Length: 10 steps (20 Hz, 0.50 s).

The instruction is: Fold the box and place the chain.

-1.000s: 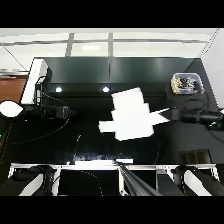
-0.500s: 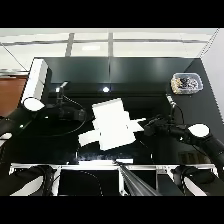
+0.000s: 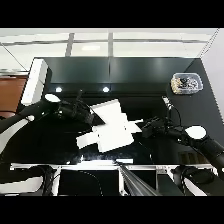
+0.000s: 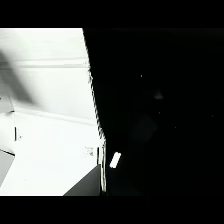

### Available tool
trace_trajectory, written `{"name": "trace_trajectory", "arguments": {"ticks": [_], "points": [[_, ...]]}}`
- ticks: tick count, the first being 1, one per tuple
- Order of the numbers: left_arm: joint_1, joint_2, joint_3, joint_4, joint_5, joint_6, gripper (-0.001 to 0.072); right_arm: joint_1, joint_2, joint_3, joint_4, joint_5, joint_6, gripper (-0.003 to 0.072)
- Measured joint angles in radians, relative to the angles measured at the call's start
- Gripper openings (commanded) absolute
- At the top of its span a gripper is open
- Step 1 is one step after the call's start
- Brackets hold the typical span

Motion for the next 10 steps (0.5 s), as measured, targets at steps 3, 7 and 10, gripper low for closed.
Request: {"name": "trace_trajectory", "arguments": {"ticks": [3,7,10], "points": [[-0.002,-0.051,0.048,0.089,-0.077,0.025,0.0293,0.002,0.0,0.0,-0.002,-0.001,0.0,0.0009],[-0.002,-0.08,0.095,0.159,-0.125,0.037,0.0191,0.002,0.0,0.0,-0.004,-0.002,0.0,0.0009],[0.005,-0.087,0.109,0.195,-0.149,0.042,0.0026,0.002,0.0,0.0,-0.006,-0.002,0.0,0.0009]]}}
